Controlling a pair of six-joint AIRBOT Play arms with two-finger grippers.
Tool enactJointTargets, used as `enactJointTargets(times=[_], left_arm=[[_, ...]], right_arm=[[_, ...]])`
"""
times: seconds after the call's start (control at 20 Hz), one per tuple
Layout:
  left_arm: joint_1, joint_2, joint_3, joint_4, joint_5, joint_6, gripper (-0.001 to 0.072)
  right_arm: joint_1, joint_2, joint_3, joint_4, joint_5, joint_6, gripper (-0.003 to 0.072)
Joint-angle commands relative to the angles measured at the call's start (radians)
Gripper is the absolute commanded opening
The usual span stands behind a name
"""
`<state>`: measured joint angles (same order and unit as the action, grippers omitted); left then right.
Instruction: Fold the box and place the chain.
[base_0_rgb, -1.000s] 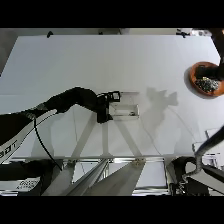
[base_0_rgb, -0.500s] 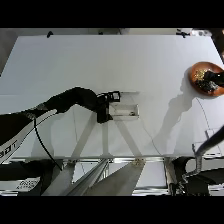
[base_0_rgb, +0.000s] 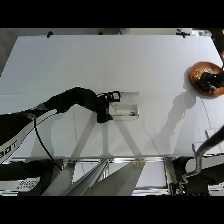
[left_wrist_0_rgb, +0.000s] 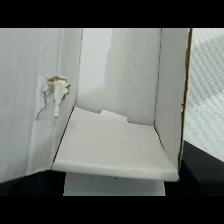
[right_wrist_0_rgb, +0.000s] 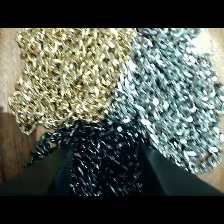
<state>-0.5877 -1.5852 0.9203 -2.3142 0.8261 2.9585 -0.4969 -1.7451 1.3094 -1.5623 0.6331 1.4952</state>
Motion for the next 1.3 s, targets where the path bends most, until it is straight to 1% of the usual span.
enactJointTargets(times=[0.0,0.1,0.15,0.2,0.25,0.75,1.0,1.1,1.25], left_arm=[[0.0,-0.001,0.0,0.0,0.0,0.0,0.0348],[0.0,-0.001,0.0,0.0,0.0,0.0,0.0348],[0.0,-0.001,0.0,0.0,0.0,0.0,0.0348],[0.0,-0.001,0.0,0.0,0.0,0.0,0.0348],[0.0,-0.001,0.0,0.0,0.0,0.0,0.0348],[0.0,-0.001,0.0,0.0,0.001,0.0,0.0348],[0.0,-0.001,0.0,0.0,0.0,0.0,0.0348],[0.0,-0.001,0.0,0.0,0.0,0.0,0.0348],[0.0,-0.001,0.0,0.0,0.0,0.0,0.0348]], right_arm=[[-0.001,-0.018,-0.001,0.023,0.045,0.0,0.0273],[-0.001,-0.006,-0.001,0.023,0.078,-0.001,0.0146],[-0.001,0.003,-0.001,0.023,0.093,-0.001,0.0129],[-0.001,0.017,-0.001,0.023,0.107,-0.001,0.005],[-0.001,0.032,-0.001,0.023,0.113,-0.001,0.0015],[-0.004,0.145,-0.001,0.017,0.11,-0.004,0.0014],[-0.005,0.156,-0.001,0.019,0.178,-0.022,0.0012],[-0.003,0.194,-0.001,0.022,0.195,-0.039,0.0012],[-0.003,0.306,-0.001,0.023,0.245,-0.069,0.0012]])
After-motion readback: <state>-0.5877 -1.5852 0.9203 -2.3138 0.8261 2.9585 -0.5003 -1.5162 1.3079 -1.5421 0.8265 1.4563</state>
